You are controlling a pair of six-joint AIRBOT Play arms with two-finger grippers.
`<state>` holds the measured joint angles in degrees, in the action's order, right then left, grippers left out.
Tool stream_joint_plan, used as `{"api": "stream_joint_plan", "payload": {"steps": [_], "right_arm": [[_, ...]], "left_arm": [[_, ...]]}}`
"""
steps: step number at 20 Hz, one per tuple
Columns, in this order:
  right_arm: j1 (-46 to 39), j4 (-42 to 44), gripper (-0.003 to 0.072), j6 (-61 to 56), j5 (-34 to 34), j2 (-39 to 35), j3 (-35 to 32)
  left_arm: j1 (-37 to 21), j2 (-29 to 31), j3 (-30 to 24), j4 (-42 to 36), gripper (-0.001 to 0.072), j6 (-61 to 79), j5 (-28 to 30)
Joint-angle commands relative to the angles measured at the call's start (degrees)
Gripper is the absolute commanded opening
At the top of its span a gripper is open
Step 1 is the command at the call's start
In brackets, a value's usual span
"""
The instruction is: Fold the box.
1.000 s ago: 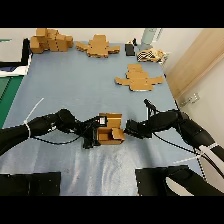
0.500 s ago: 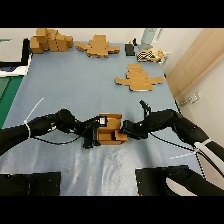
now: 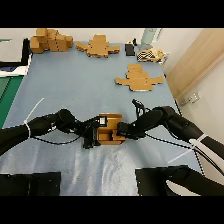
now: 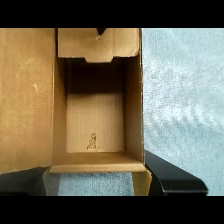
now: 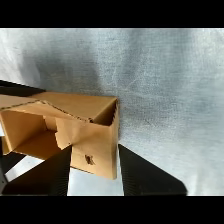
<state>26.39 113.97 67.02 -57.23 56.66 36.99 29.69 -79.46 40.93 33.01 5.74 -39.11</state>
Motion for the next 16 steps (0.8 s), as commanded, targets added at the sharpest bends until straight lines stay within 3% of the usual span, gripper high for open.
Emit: {"api": "stream_joint_plan", "payload": {"steps": [1, 6, 10, 16], "right_arm": [[4.94, -8.5, 0.0451, -8.7, -2.12, 2.82, 3.74], [10.25, -13.38, 0.0435, -13.57, -4.83, 10.21, 9.35], [13.53, -19.71, 0.0435, -19.23, -10.97, 15.17, 14.16], [16.9, -21.42, 0.0404, -23.1, -12.83, 17.49, 17.55]], "left_arm": [[-0.02, 0.04, -0.02, 0.0, 0.0507, 0.02, -0.02], [-0.02, 0.04, -0.02, -0.02, 0.0507, 0.02, 0.0], [-0.02, 0.04, -0.02, 0.0, 0.0507, 0.02, 0.0], [-0.02, 0.04, -0.02, 0.0, 0.0507, 0.02, 0.0]]}}
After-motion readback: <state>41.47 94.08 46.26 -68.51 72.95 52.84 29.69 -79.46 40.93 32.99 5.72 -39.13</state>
